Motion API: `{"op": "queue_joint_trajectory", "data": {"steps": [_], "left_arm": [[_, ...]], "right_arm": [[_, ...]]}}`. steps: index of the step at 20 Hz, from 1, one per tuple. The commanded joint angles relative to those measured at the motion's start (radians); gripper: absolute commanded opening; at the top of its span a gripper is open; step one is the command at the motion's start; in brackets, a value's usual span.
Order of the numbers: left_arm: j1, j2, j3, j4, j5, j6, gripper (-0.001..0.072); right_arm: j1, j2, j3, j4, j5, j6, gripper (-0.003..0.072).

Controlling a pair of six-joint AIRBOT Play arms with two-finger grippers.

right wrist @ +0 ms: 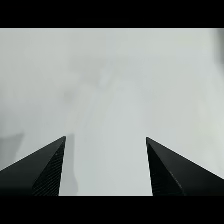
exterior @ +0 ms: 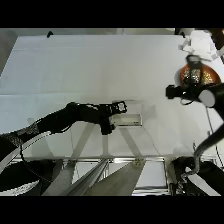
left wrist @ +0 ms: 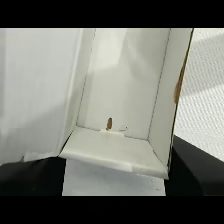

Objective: Fold the box and place the chain.

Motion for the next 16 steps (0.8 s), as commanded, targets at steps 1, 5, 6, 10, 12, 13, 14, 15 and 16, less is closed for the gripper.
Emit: {"op": "queue_joint_trajectory", "data": {"steps": [1, 5, 6, 10, 12, 13, 14, 15, 16], "left_arm": [[0.0, 0.001, 0.001, 0.0, 0.001, 0.0, 0.0397], [0.0, 0.001, 0.001, 0.0, 0.001, 0.0, 0.0397], [0.0, 0.001, 0.001, 0.0, 0.001, 0.0, 0.0397], [0.0, 0.001, 0.001, 0.0, 0.001, 0.0, 0.0397], [0.0, 0.001, 0.001, 0.0, 0.001, 0.0, 0.0397], [0.0, 0.001, 0.001, 0.0, 0.001, 0.0, 0.0397], [0.0, 0.001, 0.001, 0.0, 0.001, 0.0, 0.0397], [0.0, 0.001, 0.001, 0.0, 0.001, 0.0, 0.0397], [0.0, 0.001, 0.001, 0.0, 0.001, 0.0, 0.0397]], "right_arm": [[-0.302, -0.093, 0.084, 0.005, -0.099, -0.178, 0.0513], [-0.453, -0.385, 0.257, 0.043, -0.065, -0.283, 0.0513], [-0.465, -0.46, 0.294, 0.042, -0.06, -0.286, 0.0513], [-0.466, -0.629, 0.384, 0.105, -0.079, -0.253, 0.0512], [-0.465, -0.658, 0.395, 0.105, -0.11, -0.217, 0.0512], [-0.465, -0.668, 0.395, 0.105, -0.121, -0.217, 0.0512], [-0.465, -0.679, 0.396, 0.105, -0.122, -0.217, 0.0511], [-0.465, -0.692, 0.396, 0.106, -0.12, -0.217, 0.0503], [-0.465, -0.703, 0.396, 0.113, -0.119, -0.217, 0.0468]]}}
